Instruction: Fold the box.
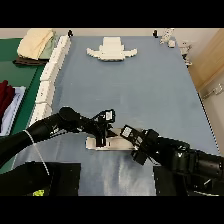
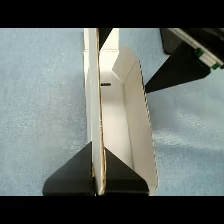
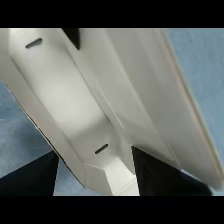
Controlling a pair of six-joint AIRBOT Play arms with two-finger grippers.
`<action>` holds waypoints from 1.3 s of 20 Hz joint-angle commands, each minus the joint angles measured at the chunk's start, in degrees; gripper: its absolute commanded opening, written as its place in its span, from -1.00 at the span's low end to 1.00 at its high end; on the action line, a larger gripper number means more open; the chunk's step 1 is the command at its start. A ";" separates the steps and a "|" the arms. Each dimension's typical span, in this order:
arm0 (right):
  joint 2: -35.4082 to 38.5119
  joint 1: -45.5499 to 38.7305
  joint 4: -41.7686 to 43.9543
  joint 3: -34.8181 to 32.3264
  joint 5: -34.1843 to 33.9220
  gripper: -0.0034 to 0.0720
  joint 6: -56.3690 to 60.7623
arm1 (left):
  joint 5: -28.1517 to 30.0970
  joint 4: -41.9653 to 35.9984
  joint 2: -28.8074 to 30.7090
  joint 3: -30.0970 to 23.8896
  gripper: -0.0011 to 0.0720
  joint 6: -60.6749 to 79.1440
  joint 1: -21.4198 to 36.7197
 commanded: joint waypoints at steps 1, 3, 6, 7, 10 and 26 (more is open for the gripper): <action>1.33 -1.01 -2.14 0.26 4.35 0.98 3.98 | -0.31 0.02 0.00 0.00 -0.93 0.02 0.00; 2.34 -1.18 -2.84 0.26 4.55 0.98 4.00 | -0.33 0.02 0.00 0.00 -0.93 0.02 0.00; 3.50 -1.42 -2.54 0.02 3.32 1.00 -1.14 | -0.31 0.02 0.00 0.00 -0.93 0.02 0.00; 3.50 -2.82 -1.16 0.00 2.47 1.00 -4.42 | -0.28 0.02 0.00 0.00 -0.93 0.02 0.00; 3.50 -11.17 10.69 -0.74 -2.56 1.00 -20.72 | -0.28 0.02 0.00 0.00 -0.93 0.02 0.00; 0.13 -41.53 56.04 -3.80 3.96 0.97 -88.52 | -0.28 0.02 0.00 0.00 -0.93 0.02 0.00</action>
